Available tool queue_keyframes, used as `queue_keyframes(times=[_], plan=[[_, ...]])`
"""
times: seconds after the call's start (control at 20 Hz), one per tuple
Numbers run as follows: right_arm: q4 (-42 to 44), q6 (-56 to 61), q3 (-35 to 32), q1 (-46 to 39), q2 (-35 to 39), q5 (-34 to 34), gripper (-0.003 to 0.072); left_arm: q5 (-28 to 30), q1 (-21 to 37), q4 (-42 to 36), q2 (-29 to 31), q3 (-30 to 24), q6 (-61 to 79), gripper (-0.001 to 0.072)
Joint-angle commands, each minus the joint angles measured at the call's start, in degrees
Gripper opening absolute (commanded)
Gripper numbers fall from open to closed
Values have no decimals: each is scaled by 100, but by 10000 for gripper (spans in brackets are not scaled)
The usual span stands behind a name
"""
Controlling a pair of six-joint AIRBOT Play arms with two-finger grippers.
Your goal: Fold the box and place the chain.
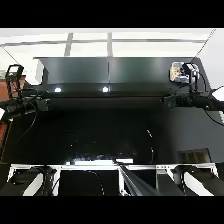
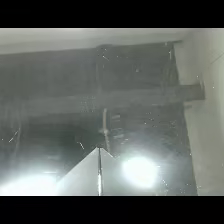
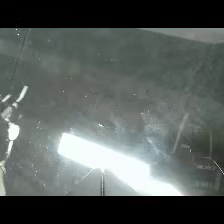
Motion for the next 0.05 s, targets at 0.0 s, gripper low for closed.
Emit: queue_keyframes(times=[0.0], plan=[[-2,0,-2,4,4,0,15,9,-4,0,7,-4,2,26]])
